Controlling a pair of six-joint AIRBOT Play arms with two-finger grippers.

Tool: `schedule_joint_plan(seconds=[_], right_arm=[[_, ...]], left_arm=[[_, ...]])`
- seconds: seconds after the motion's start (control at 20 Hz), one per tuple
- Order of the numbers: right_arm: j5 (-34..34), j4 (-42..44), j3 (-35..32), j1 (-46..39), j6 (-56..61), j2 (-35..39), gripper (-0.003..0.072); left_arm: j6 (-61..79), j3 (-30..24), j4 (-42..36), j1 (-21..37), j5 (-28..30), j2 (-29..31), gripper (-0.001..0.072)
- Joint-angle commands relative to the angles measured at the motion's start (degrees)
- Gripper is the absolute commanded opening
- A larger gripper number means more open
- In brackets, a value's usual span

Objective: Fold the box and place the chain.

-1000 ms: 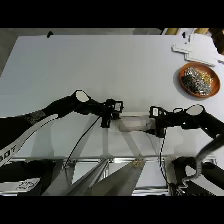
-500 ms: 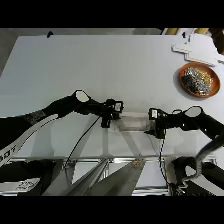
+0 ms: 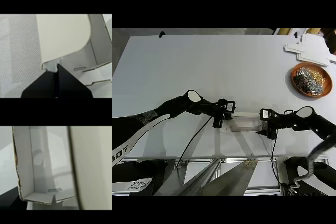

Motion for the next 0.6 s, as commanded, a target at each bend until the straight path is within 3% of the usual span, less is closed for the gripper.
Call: schedule_joint_plan(seconds=[0.0, 0.3, 0.4, 0.55], right_arm=[[-1.0, 2.2, 0.0, 1.6, -0.2, 0.0, 0.0569], [-1.4, 0.9, 0.0, 1.1, 0.2, 0.0, 0.0513], [-1.3, 0.7, 0.0, 1.1, 0.2, 0.0, 0.0443], [-1.4, -0.1, -0.5, 1.1, 0.2, 0.0, 0.0436]], left_arm=[[0.0, 0.0, 0.0, 0.0, 0.1, 0.0, 0.0007], [0.0, 0.0, 0.0, 0.0, 0.1, 0.0, 0.0007], [0.0, 0.0, 0.0, 0.0, 0.1, 0.0, 0.0007], [0.0, 0.0, 0.0, 0.0, 0.0, 0.0, 0.0007]])
